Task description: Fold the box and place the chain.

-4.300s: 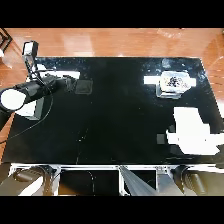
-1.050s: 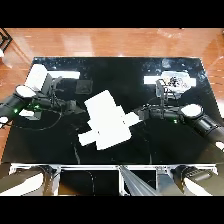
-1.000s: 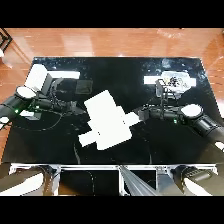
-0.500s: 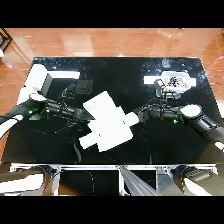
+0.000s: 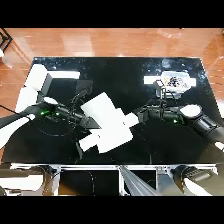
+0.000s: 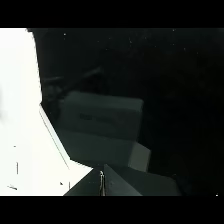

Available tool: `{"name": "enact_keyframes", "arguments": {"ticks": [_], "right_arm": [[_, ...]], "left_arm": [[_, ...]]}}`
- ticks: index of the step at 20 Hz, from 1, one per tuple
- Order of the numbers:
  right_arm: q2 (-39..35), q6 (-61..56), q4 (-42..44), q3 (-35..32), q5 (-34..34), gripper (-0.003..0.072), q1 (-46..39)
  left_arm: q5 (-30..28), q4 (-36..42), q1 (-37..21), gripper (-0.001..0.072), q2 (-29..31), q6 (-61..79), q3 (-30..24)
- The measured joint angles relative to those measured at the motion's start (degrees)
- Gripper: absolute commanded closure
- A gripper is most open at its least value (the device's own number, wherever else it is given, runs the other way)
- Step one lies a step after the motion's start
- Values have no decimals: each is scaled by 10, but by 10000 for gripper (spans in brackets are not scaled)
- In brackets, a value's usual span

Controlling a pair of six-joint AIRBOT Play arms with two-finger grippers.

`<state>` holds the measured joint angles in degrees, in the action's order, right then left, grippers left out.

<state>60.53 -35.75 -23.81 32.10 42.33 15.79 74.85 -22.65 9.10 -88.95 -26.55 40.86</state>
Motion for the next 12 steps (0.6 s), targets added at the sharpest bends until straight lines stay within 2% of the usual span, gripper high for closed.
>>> {"name": "enact_keyframes", "arguments": {"ticks": [1,2,3,5,6,7,8,9,12], "right_arm": [[0,0,0,0,0,668,0],[0,-1,0,0,0,667,0],[0,-3,0,0,1,668,0],[0,-4,0,0,1,668,0],[0,-5,0,0,1,668,0],[0,-5,0,0,1,531,0],[0,-9,0,0,4,102,0],[0,-9,-2,0,7,-15,0],[-2,-29,-38,9,29,-14,-20]], "left_arm": [[1,-2,1,229,-1,5,0],[2,-4,1,239,-2,10,0],[2,-5,1,298,-3,12,0],[2,-9,-1,423,-3,16,0],[2,-10,-2,532,-3,18,0],[3,-13,-3,619,-4,19,0],[8,-13,-3,691,-4,23,0],[3,-14,-3,691,-4,22,0],[9,-16,-4,692,-4,25,9]]}}
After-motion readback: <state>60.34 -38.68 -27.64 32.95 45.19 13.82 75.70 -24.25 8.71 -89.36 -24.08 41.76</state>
